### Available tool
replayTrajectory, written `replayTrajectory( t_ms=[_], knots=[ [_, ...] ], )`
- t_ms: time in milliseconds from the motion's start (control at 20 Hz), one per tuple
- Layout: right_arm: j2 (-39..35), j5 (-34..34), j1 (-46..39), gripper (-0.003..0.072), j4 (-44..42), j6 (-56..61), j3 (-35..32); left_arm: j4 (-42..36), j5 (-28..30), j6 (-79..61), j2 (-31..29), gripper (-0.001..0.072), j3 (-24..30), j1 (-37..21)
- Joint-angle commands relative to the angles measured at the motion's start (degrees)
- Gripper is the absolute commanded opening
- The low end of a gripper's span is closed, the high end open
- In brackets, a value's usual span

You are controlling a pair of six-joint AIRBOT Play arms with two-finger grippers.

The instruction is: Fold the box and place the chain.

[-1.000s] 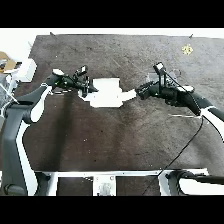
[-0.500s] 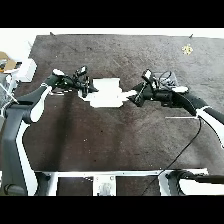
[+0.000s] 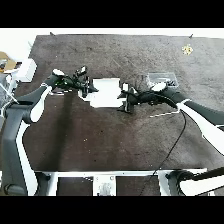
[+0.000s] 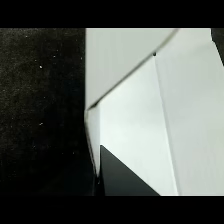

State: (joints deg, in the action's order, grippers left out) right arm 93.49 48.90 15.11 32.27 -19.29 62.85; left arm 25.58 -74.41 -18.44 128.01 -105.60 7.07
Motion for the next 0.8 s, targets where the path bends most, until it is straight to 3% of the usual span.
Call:
replayTrajectory(
  t_ms=[0, 250, 450, 600, 750],
  knots=[
    [1.8, -5.6, 3.2, 0.0683, 5.9, 3.1, 1.6, 0.0, 0.0, 0.0, 0.0, 0.0009, 0.0, 0.0],
    [4.2, -14.9, 4.3, 0.0675, 6.3, 3.1, 1.6, -0.4, 0.0, 0.0, 0.0, 0.0009, 0.0, 0.0],
    [2.2, -17.2, 3.6, 0.0675, 5.9, 3.0, 1.7, -0.4, 0.0, 0.0, 0.0, 0.0009, 0.0, 0.0],
    [-0.1, -15.8, 1.6, 0.0675, 3.6, 2.9, 1.7, -0.4, 0.0, 0.0, 0.0, 0.0009, 0.0, 0.0],
    [1.2, -8.1, -1.1, 0.0676, 0.9, 2.0, 4.8, -0.4, 0.1, 0.0, 0.0, 0.0009, 0.0, 0.0]
  ],
)
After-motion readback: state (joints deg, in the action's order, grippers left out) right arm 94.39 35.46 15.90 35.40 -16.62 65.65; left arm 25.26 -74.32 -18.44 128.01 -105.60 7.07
